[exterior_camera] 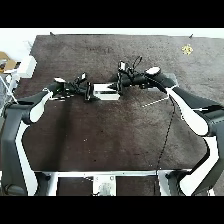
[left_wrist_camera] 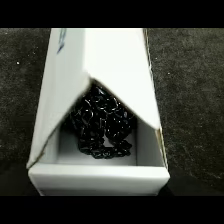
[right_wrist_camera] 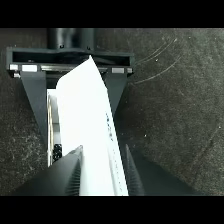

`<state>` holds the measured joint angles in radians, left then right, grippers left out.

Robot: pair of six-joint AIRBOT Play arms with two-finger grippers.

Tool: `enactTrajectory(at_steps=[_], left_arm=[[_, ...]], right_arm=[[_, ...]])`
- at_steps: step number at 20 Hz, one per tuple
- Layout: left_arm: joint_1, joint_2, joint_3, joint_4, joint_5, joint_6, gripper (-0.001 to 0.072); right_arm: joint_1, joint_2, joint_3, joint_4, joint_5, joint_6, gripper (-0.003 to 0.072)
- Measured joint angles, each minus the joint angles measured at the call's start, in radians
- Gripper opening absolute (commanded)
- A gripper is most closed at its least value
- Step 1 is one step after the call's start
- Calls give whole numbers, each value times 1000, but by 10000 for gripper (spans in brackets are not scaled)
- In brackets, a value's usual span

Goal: Fold the box and place the chain.

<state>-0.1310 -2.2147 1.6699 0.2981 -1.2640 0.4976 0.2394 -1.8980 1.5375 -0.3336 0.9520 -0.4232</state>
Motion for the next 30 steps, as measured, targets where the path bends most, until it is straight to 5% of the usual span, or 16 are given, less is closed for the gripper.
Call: enactTrajectory(at_steps=[16, 30], left_arm=[[0, 0, 0, 0, 0, 1, 395], [0, 0, 0, 0, 0, -1, 395]], right_arm=[[4, -15, 2, -104, 79, 114, 206], [6, -1, 11, -59, 15, 124, 205]])
